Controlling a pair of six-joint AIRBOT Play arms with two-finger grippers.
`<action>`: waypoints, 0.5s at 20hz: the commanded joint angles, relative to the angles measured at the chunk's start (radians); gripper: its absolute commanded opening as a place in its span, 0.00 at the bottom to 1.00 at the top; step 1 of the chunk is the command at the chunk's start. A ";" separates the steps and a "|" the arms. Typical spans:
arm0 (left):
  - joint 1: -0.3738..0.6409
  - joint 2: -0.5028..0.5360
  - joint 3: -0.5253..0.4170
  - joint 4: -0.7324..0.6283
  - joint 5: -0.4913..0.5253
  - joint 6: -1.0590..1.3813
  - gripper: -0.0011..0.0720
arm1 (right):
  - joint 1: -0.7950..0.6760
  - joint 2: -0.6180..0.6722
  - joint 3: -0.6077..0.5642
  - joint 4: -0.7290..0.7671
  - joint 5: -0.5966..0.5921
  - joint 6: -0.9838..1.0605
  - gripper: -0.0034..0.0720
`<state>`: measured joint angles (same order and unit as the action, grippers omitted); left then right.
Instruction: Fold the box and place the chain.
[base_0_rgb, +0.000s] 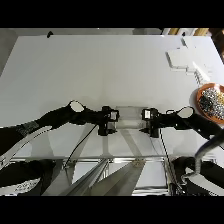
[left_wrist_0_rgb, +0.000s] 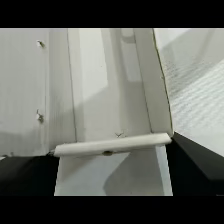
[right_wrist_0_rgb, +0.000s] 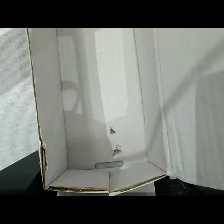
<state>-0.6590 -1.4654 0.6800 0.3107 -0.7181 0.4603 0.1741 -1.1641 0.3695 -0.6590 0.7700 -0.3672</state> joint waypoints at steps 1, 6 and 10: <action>-0.012 -0.015 0.000 -0.039 0.011 0.003 0.97 | 0.000 0.000 0.000 0.001 0.000 0.000 0.57; -0.027 -0.043 0.000 -0.076 0.039 0.003 0.97 | 0.000 0.000 0.000 0.001 0.000 0.000 0.57; -0.031 -0.043 0.000 -0.084 0.042 0.003 0.97 | 0.000 0.000 0.000 0.001 0.000 0.000 0.57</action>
<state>-0.6861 -1.5055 0.6796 0.2405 -0.6823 0.4637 0.1741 -1.1641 0.3695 -0.6582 0.7700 -0.3672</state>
